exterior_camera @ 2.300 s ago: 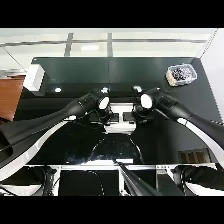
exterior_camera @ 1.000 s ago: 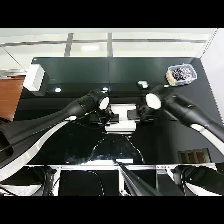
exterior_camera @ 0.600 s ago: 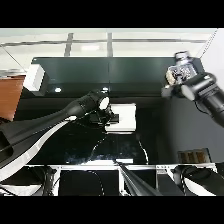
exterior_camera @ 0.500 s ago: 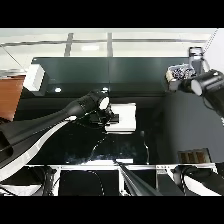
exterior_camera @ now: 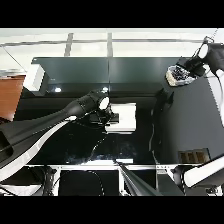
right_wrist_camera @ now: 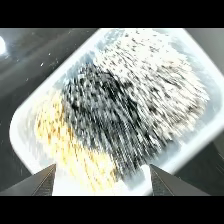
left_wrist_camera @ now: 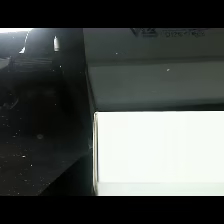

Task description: Fold the box and place the chain.

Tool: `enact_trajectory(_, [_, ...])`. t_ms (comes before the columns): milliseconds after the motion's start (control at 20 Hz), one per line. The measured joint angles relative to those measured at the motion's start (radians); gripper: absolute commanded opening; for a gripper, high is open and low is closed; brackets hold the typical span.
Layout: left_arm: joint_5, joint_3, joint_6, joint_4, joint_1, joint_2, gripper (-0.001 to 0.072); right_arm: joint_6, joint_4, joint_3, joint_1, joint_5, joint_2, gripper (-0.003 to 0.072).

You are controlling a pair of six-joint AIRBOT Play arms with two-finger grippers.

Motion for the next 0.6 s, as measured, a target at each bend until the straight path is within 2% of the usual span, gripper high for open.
enact_trajectory(200, [0.000, 0.000, 0.000, 0.000, 0.000, 0.000, 0.0027, -0.009, 0.022, 0.179, -0.014, 0.062, -0.172, 0.0648])
enact_trajectory(250, [0.000, 0.000, 0.000, 0.000, 0.000, 0.000, 0.0027, -0.010, 0.024, 0.198, -0.017, 0.064, -0.198, 0.0502])
enact_trajectory(300, [0.001, 0.000, 0.000, 0.000, 0.000, 0.000, 0.0027, -0.011, 0.025, 0.212, -0.021, 0.067, -0.217, 0.0292])
enact_trajectory(350, [0.001, 0.000, 0.000, 0.000, 0.000, 0.000, 0.0027, -0.011, 0.030, 0.224, -0.025, 0.063, -0.230, 0.0148])
enact_trajectory(400, [0.001, 0.000, 0.000, 0.000, 0.000, 0.000, 0.0027, -0.013, 0.031, 0.232, -0.029, 0.058, -0.238, 0.0061])
enact_trajectory(500, [0.002, 0.000, 0.000, 0.000, 0.000, 0.000, 0.0027, -0.030, 0.034, 0.240, -0.034, 0.058, -0.243, 0.0016])
enact_trajectory(600, [0.003, 0.000, 0.000, 0.000, 0.000, 0.000, 0.0027, -0.074, 0.030, 0.243, -0.037, 0.074, -0.227, 0.0016])
